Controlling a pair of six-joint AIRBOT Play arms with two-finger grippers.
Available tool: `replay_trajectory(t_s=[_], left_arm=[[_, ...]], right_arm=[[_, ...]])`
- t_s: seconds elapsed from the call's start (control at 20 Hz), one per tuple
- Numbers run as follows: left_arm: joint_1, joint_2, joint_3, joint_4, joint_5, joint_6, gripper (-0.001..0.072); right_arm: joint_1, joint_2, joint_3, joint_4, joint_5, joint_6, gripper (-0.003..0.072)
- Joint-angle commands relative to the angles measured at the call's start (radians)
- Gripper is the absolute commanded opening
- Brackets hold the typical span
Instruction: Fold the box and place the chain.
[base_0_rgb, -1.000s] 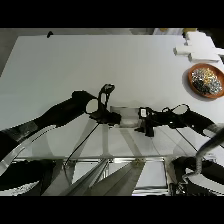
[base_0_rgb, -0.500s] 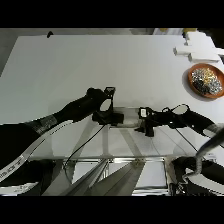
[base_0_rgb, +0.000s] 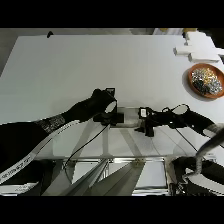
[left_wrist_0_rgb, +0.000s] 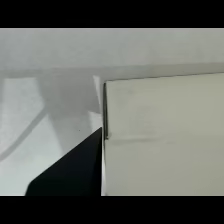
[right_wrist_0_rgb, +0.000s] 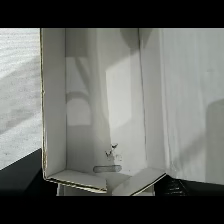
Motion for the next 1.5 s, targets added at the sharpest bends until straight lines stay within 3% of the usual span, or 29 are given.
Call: replay_trajectory(t_s=[0.0,0.1,0.25,0.4,0.6,0.7,0.75,0.9,1.15,1.35,1.4,1.45], left_arm=[[-0.002,-0.003,0.001,0.011,-0.008,-0.016,0.0068],[-0.002,-0.003,0.001,0.011,-0.008,-0.016,0.0016],[-0.002,-0.003,0.001,0.011,-0.008,-0.017,0.0004],[-0.002,-0.003,0.001,0.011,-0.008,-0.016,0.008],[-0.002,-0.003,0.001,0.011,-0.008,-0.016,0.0094],[-0.002,-0.003,0.001,0.01,-0.013,-0.016,0.0216],[-0.001,-0.001,0.001,0.01,-0.016,-0.015,0.0219],[0.005,0.017,0.004,0.009,-0.039,-0.006,0.0219],[0.008,-0.021,0.105,0.006,-0.135,0.04,0.0217],[-0.001,-0.055,0.105,-0.012,-0.145,0.019,0.0195],[-0.002,-0.061,0.105,-0.012,-0.143,0.013,0.0121],[-0.004,-0.065,0.105,-0.011,-0.142,0.012,0.0108]], right_arm=[[0.0,0.001,0.001,0.0,0.0,0.0,0.0326],[0.0,0.001,0.0,0.0,0.0,0.0,0.0326],[0.0,0.001,0.0,0.0,0.0,0.0,0.0326],[0.0,0.001,0.0,0.0,0.0,0.0,0.0326],[0.0,0.001,0.0,0.0,0.0,0.0,0.0326],[0.0,0.001,0.0,0.0,0.0,0.0,0.0326],[0.0,0.001,0.0,0.0,0.0,0.0,0.0326],[0.0,0.001,0.001,0.0,0.0,0.0,0.0326],[0.0,0.001,0.0,0.0,0.0,0.0,0.0326],[0.0,0.001,0.0,0.0,0.0,0.0,0.0326],[0.0,0.001,0.001,0.0,0.0,0.0,0.0326],[0.0,0.001,0.0,0.0,0.0,0.0,0.0326]])
